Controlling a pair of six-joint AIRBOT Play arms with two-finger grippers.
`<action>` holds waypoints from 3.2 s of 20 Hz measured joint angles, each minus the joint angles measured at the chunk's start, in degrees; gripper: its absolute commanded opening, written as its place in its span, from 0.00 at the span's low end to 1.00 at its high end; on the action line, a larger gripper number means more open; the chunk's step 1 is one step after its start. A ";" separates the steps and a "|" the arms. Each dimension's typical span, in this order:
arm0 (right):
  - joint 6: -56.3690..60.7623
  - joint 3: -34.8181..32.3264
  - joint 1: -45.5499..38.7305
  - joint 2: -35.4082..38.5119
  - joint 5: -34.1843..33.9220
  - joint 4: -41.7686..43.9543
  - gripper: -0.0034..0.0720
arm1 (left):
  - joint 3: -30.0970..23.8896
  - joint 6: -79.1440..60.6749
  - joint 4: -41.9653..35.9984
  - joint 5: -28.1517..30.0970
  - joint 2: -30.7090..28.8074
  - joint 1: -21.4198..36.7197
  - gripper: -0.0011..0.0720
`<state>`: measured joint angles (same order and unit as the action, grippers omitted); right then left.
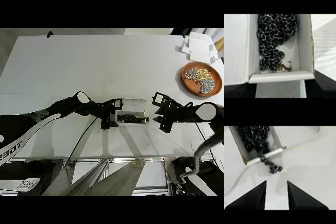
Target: Fold the box and place the chain.
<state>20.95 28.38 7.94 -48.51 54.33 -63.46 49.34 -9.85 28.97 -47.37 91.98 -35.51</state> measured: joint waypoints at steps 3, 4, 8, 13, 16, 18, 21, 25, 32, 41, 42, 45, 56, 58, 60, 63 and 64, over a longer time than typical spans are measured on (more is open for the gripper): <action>-1.92 -2.21 -0.44 -1.92 -2.82 -0.11 0.43 | 0.00 0.00 0.00 0.00 0.00 0.02 0.03; -2.49 -2.60 -0.24 -2.40 -3.98 0.20 0.43 | 0.00 0.02 0.00 0.00 0.00 0.00 0.03; -3.45 -3.61 1.97 -3.76 -7.65 0.87 0.43 | 0.00 0.00 0.00 0.00 0.00 0.00 0.03; -3.87 -3.98 4.46 -7.04 -10.49 1.14 0.43 | 0.00 0.00 0.00 -0.02 0.00 0.00 0.03; -3.87 -4.02 5.53 -8.70 -12.02 1.40 0.43 | 0.00 0.00 0.02 0.00 0.00 0.02 0.03; -3.87 -4.00 5.88 -9.57 -13.20 1.77 0.39 | 0.00 0.02 0.02 0.00 0.00 0.02 0.03; -3.87 -4.00 6.14 -11.28 -14.32 2.03 0.33 | 0.00 0.02 0.02 0.00 0.00 0.00 0.03; -3.91 -4.00 6.21 -12.61 -15.74 2.38 0.17 | 0.00 0.02 0.02 0.00 0.00 0.00 0.03; -0.50 -4.09 6.23 -10.88 -14.82 0.63 0.06 | 0.00 0.00 0.02 0.00 0.00 0.00 0.03; 9.11 -4.04 6.23 7.37 -12.11 -2.19 0.06 | 0.00 0.00 0.00 0.00 0.00 0.02 0.03; 9.35 -4.02 6.23 9.14 -12.13 -0.63 0.06 | 0.00 0.02 0.02 0.00 0.00 0.00 0.03; 9.90 -3.98 6.23 12.17 -12.11 7.85 0.06 | 0.00 0.00 0.02 0.00 0.00 0.00 0.03; -4.20 -3.63 12.92 0.04 -13.97 41.51 0.06 | 0.00 0.00 0.00 0.00 0.00 0.02 0.03; -5.18 -3.63 15.17 -3.19 -16.35 42.86 0.07 | 0.00 0.00 0.00 0.00 0.00 0.00 0.03; -5.57 -3.56 16.37 -5.35 -18.75 43.58 0.24 | 0.00 0.00 0.02 0.00 0.00 0.00 0.03; -5.68 -3.50 17.18 -6.93 -20.28 44.15 0.31 | 0.00 0.00 0.02 0.00 0.00 0.02 0.03; -5.77 -3.23 17.33 -7.21 -20.17 44.17 0.31 | 0.00 0.02 0.02 0.00 0.00 0.00 0.03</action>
<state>15.18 25.15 25.28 -55.72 34.15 -19.29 49.34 -9.82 28.99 -47.37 91.98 -35.51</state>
